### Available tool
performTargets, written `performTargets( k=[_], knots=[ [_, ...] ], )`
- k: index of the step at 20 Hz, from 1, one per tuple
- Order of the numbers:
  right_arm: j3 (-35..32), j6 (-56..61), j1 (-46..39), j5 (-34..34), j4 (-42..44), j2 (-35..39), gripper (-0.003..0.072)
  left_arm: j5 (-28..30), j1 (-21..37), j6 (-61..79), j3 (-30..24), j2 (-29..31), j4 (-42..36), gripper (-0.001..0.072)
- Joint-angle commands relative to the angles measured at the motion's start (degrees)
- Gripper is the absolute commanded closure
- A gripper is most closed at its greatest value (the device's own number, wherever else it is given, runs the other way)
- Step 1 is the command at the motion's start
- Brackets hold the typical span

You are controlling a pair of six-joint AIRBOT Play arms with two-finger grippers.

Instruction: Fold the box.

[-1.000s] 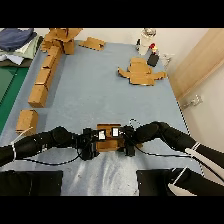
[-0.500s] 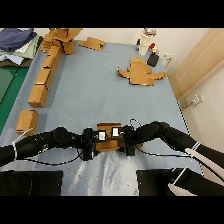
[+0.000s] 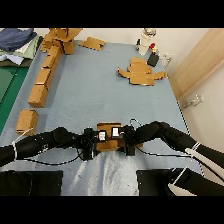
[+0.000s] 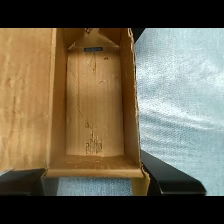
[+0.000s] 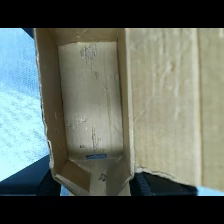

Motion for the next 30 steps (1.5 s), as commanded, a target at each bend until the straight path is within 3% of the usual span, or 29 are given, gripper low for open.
performTargets(
  k=[1,13,14,15,18,30],
  knots=[
    [0.02,-0.02,0.04,0.00,0.07,0.00,0.0181,0.13,0.04,0.04,0.07,-0.04,0.09,0.0187],
    [0.04,0.02,0.07,-0.79,0.42,0.02,0.0182,0.11,0.04,0.04,0.07,-0.04,0.09,0.0188],
    [0.04,0.00,0.07,-1.07,0.68,0.02,0.0158,0.11,0.04,0.04,0.07,-0.04,0.09,0.0188],
    [0.52,0.09,0.07,-1.44,0.96,0.11,-0.0025,0.11,0.04,0.04,0.07,-0.04,0.09,0.0188],
    [1.57,1.99,0.00,-6.69,0.81,1.60,-0.0029,0.11,0.04,0.04,0.07,-0.04,0.09,0.0188],
    [1.57,16.96,-5.27,-13.31,-3.34,3.87,-0.0031,0.09,0.07,0.04,0.07,-0.04,0.09,0.0188]
  ],
)
